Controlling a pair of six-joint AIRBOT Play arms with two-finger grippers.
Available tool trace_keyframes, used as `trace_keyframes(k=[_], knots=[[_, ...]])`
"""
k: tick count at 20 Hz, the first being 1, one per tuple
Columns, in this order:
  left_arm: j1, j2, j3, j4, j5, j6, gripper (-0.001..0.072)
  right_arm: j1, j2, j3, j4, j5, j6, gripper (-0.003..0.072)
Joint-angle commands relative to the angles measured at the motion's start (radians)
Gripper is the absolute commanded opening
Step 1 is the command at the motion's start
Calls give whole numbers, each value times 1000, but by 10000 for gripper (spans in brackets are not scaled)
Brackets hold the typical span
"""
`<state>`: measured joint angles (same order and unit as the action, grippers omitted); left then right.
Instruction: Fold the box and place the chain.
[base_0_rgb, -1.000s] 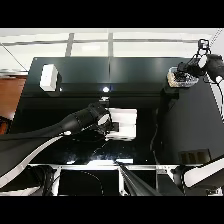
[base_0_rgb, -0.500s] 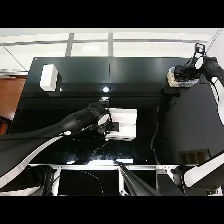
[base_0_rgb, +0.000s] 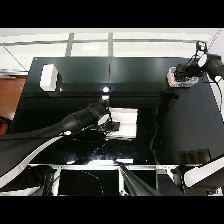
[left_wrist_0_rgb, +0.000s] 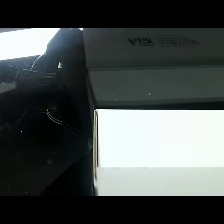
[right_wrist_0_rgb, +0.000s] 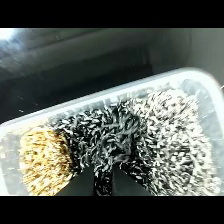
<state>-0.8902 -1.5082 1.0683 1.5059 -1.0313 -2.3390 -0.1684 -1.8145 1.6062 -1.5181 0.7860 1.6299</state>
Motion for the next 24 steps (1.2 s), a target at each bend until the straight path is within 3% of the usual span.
trace_keyframes(k=[1, 9, 15, 24], knots=[[0, 0, 0, 0, 2, 0, 33, 0, 101, 2, -1, 9, -86, 42], [0, 0, 0, 0, 4, 0, 33, 0, 365, 2, 32, 46, -177, 42], [0, 0, 0, 0, 2, 0, 33, 0, 442, 39, 84, 129, -203, 42], [0, 0, 0, 0, 1, 0, 33, 0, 571, 91, 160, 165, -225, 42]])
